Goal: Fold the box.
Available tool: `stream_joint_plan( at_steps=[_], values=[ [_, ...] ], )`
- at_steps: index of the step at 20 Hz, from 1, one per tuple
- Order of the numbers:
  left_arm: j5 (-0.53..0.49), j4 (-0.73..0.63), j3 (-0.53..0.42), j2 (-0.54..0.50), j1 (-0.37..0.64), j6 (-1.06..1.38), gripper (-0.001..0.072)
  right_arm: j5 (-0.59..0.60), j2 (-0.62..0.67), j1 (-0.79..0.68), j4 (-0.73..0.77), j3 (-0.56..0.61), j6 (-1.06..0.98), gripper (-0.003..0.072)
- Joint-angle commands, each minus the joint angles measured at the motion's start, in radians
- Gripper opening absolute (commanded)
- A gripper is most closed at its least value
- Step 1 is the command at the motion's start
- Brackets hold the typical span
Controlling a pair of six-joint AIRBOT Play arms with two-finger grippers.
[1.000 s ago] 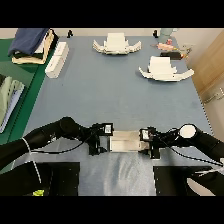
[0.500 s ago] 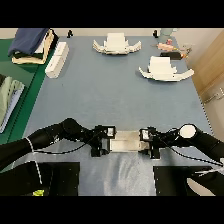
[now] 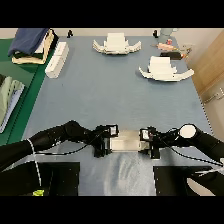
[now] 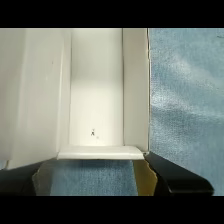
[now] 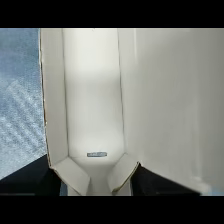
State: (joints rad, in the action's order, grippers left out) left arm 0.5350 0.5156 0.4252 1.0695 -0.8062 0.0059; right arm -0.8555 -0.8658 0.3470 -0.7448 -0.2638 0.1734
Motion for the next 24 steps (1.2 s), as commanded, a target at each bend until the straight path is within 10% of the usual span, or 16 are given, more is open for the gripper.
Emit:
stream_joint_plan(
  at_steps=[1, 16, 19, 24],
  values=[
    [-0.025, -0.002, 0.000, 0.017, -0.005, -0.026, 0.0700, 0.000, 0.000, 0.000, 0.000, -0.001, 0.000, 0.0512],
    [0.000, -0.009, 0.000, 0.046, -0.042, 0.051, 0.0698, 0.000, 0.000, 0.000, 0.000, -0.001, 0.000, 0.0512],
    [0.004, -0.063, 0.000, 0.047, -0.042, 0.114, 0.0405, 0.000, 0.000, 0.000, 0.000, -0.001, 0.000, 0.0512],
    [0.006, -0.068, 0.000, 0.047, -0.042, 0.113, 0.0405, 0.000, 0.000, 0.000, 0.000, -0.001, 0.000, 0.0512]
  ],
)
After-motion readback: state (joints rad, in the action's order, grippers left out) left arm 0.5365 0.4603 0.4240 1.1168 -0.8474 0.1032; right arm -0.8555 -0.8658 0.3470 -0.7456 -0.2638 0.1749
